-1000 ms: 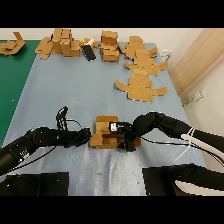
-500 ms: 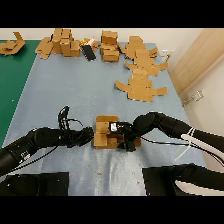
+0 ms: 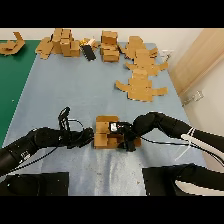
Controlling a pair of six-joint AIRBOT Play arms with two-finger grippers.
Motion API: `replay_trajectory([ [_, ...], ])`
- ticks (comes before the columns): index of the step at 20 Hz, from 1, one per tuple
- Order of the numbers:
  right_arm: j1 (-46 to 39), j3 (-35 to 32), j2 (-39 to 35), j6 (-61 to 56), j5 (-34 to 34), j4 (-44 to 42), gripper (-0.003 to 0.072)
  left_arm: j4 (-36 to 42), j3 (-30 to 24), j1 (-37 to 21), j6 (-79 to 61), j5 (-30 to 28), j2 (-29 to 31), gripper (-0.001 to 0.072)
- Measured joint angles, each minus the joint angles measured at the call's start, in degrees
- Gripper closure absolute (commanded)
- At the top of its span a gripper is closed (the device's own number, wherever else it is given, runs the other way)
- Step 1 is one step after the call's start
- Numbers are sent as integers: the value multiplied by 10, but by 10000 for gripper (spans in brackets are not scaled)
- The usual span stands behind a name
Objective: Fold the box.
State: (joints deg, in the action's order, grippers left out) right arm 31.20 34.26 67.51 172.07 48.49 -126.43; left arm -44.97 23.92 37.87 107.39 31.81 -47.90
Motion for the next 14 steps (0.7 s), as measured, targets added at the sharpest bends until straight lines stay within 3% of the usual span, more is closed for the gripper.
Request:
replay_trajectory([
  [1,0,0,0,0,0,0,275,0,0,0,0,1,0,473],
  [2,0,0,0,0,0,0,275,0,0,0,0,2,0,379],
  [14,-1,0,0,0,0,0,275,-10,0,-3,0,12,5,379],
])
